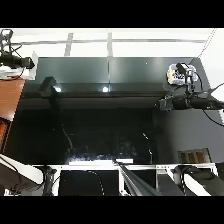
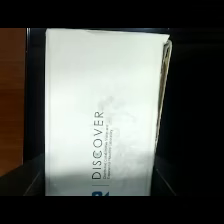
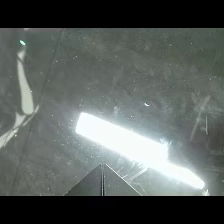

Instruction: Fold the box and place the chain.

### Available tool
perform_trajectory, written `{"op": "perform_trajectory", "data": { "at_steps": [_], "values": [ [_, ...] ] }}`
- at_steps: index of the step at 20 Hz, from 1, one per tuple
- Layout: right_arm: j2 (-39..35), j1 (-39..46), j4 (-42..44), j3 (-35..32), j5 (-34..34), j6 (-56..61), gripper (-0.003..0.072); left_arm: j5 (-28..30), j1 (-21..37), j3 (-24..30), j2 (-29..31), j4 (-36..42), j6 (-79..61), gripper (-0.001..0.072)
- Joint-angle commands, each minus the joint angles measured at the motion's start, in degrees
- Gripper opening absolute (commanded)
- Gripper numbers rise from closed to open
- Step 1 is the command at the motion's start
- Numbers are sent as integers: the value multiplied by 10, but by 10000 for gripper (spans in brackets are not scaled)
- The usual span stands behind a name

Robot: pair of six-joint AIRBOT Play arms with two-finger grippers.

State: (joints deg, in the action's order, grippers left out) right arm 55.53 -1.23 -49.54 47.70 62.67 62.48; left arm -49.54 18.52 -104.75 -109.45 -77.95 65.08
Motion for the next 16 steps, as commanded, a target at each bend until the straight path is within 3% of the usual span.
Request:
{"op": "perform_trajectory", "data": {
  "at_steps": [1,3,4,5,9,10,12,13,14,15,16],
  "values": [
    [0,0,0,0,-3,9,28,9,7,-39,-73,45,10,200],
    [0,0,0,0,-5,12,28,9,6,-39,-83,73,10,236],
    [0,0,0,0,-5,12,28,4,5,-43,-83,73,10,417],
    [0,0,0,0,-5,12,28,-11,4,-58,-83,72,10,720],
    [0,0,0,0,-4,12,28,-128,4,-184,-72,64,25,707],
    [0,0,0,0,-5,12,28,-136,4,-193,-52,64,35,704],
    [0,0,0,0,-8,11,28,-144,4,-184,6,68,83,649],
    [0,-1,2,0,-9,11,28,-159,4,-167,42,84,138,473],
    [0,-6,0,0,-11,8,28,-192,3,-136,78,113,175,177],
    [0,-15,-1,0,-16,-4,28,-228,-1,-98,108,144,163,27],
    [0,-25,-1,0,-24,-22,28,-261,-10,-56,136,162,148,25]
  ]
}}
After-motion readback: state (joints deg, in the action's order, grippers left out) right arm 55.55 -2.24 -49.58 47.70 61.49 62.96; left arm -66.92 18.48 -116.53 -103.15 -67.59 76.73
